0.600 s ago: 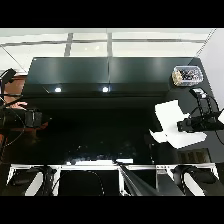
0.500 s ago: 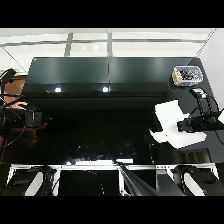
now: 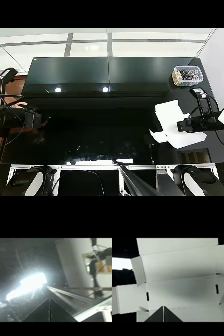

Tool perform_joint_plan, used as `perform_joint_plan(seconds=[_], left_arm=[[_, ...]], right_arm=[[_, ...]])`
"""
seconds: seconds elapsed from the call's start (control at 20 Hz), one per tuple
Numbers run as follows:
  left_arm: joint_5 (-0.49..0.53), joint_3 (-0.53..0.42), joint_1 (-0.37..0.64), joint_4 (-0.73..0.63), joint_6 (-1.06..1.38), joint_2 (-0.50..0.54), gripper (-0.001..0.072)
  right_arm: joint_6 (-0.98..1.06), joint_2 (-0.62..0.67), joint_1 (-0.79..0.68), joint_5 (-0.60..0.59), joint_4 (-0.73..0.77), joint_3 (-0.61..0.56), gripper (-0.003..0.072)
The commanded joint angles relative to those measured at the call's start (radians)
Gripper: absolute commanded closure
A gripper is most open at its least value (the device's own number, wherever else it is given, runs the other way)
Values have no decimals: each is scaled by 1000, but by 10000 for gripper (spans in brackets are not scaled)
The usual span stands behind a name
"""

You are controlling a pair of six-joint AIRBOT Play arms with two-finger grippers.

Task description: Fold the box and place the chain.

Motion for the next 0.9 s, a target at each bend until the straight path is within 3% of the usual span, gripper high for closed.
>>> perform_joint_plan(seconds=[0.0,0.15,0.3,0.45,0.5,0.55,0.6,0.65,0.75,0.85], left_arm=[[14,0,0,13,90,1,683],[48,0,0,6,90,1,683],[156,0,0,-58,86,1,683],[344,-51,0,-175,87,1,681],[431,-96,0,-188,86,0,670],[489,-143,-1,-187,82,-2,478],[522,-193,-1,-188,81,-8,71],[532,-229,-3,-185,55,-18,-2],[492,-255,-2,-150,21,-44,-2],[455,-254,-2,-108,-41,-55,-2]], right_arm=[[0,-1,-1,0,0,1,676],[0,-1,-1,-25,5,1,677],[0,-1,-1,-214,33,1,676],[2,-1,-1,-396,121,-2,672],[17,-5,-1,-486,155,-2,450],[21,-16,0,-570,200,-2,-20],[21,-33,-1,-632,217,0,-25],[28,-57,-11,-648,196,19,-25],[129,-127,-119,-560,45,122,-25],[135,-240,-317,-441,-95,256,-25]])
